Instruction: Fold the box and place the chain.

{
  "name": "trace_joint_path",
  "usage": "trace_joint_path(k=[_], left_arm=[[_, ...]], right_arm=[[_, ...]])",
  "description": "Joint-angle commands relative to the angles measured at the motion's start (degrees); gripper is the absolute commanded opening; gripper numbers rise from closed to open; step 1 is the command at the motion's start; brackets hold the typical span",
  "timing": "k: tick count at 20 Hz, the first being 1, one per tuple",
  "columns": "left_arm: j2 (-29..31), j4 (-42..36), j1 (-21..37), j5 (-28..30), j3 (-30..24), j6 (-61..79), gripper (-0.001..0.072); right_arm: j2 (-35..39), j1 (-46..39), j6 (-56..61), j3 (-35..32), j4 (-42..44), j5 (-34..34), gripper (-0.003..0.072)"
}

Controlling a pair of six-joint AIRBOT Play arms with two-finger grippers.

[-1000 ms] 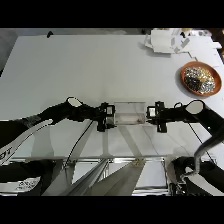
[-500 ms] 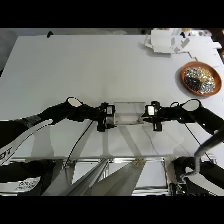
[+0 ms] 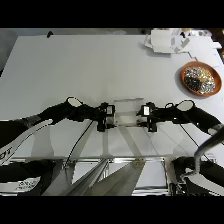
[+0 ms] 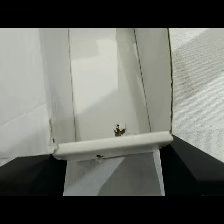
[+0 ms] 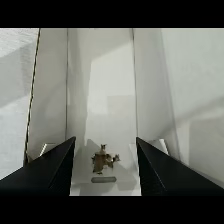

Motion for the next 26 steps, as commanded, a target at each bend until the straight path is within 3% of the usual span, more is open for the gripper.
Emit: trace_joint_path(k=[1, 4, 5, 8, 10, 14, 17, 21, 26], left_arm=[[0.0, 0.0, 0.0, 0.0, 0.0, 0.0, 0.0108], [0.0, 0.0, 0.0, 0.0, 0.0, 0.0, 0.0108], [0.0, 0.0, 0.0, 0.0, 0.0, 0.0, 0.0108], [0.0, 0.0, 0.0, 0.0, 0.0, 0.0, 0.0108], [0.0, 0.0, 0.0, 0.0, 0.0, 0.0, 0.0108], [0.0, 0.0, 0.0, 0.0, 0.0, 0.0, 0.0108], [0.0, 0.0, 0.0, 0.0, 0.0, 0.0, 0.0108], [0.0, 0.0, 0.0, 0.0, 0.0, 0.0, 0.0108], [0.0, 0.0, 0.0, 0.0, 0.0, 0.0, 0.0108]], right_arm=[[0.7, -0.2, 3.4, 0.0, -3.7, -0.5, 0.0434], [5.1, -3.4, 11.4, 0.0, -11.9, 1.4, 0.0092], [7.0, -4.7, 13.9, 0.0, -14.2, 2.8, 0.0020], [12.5, -9.1, 22.3, 0.0, -16.3, 6.8, 0.0020], [14.8, -12.6, 34.5, 0.0, -16.3, 7.2, 0.0020], [15.4, -20.1, 64.8, 0.0, -22.7, 1.4, 0.0020], [14.5, -23.6, 79.9, 0.0, -29.5, -0.3, 0.0020], [8.9, -24.0, 80.5, 0.0, -29.2, 3.8, 0.0020], [6.4, -24.0, 76.2, 0.0, -22.6, 7.2, 0.0020]])
